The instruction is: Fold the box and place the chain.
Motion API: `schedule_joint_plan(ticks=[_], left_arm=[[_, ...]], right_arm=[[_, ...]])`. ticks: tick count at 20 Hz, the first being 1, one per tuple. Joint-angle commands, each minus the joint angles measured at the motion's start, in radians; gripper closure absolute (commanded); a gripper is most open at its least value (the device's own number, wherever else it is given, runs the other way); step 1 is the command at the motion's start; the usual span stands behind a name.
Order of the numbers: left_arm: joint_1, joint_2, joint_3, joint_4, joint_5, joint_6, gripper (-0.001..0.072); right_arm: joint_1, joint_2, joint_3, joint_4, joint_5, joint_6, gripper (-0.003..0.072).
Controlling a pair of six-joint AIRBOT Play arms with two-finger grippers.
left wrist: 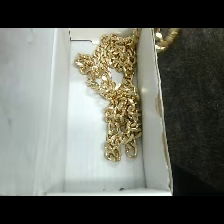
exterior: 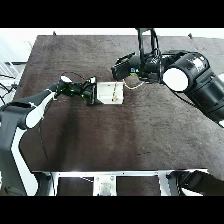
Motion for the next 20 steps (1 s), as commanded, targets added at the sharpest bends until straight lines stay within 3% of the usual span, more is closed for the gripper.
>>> schedule_joint_plan(ticks=[1, 8, 13, 20], left_arm=[[0.000, -0.001, 0.000, 0.000, 0.000, 0.000, 0.0245], [0.000, -0.001, 0.000, 0.000, 0.000, 0.000, 0.0245], [0.000, -0.001, 0.000, 0.000, -0.001, 0.000, 0.0245], [0.000, -0.001, 0.000, 0.000, 0.000, 0.000, 0.0245]], right_arm=[[0.002, -0.001, 0.023, -0.085, 0.015, 0.009, 0.0679], [0.003, 0.003, 0.064, -0.097, 0.179, 0.039, 0.0679], [-0.008, -0.016, 0.039, -0.216, 0.138, 0.110, 0.0679], [-0.022, -0.016, 0.069, -0.217, 0.039, 0.148, 0.0679]])
